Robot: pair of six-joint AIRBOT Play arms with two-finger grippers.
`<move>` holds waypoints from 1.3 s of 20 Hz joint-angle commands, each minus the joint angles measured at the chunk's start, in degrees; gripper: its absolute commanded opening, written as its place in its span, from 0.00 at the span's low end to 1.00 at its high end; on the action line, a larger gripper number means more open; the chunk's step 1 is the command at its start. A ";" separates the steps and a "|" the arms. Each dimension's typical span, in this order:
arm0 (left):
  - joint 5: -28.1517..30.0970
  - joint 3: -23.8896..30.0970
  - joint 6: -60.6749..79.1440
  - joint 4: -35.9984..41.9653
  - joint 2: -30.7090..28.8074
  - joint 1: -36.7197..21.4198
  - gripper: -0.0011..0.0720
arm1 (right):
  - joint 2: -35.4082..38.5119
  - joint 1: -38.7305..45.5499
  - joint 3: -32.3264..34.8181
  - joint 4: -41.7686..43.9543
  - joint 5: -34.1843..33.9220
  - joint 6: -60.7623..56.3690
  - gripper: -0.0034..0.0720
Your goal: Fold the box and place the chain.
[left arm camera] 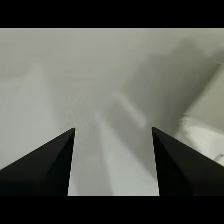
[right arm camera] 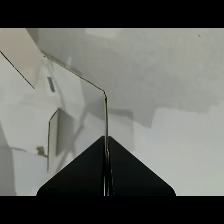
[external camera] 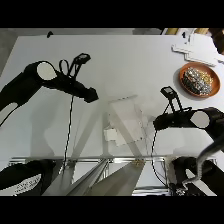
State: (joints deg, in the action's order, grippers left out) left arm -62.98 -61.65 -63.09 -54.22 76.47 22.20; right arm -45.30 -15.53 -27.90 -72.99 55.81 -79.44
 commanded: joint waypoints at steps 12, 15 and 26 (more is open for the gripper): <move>-6.47 0.13 27.23 18.51 10.82 0.87 0.74 | 0.07 -0.17 0.04 4.74 -3.19 -0.04 0.07; -5.55 0.15 29.68 20.83 14.58 2.58 0.74 | 0.07 -0.17 0.04 4.74 -3.19 -0.07 0.07; -2.16 0.13 42.16 26.32 16.83 2.95 0.02 | 0.35 -0.17 -0.63 6.16 -2.49 -0.02 0.11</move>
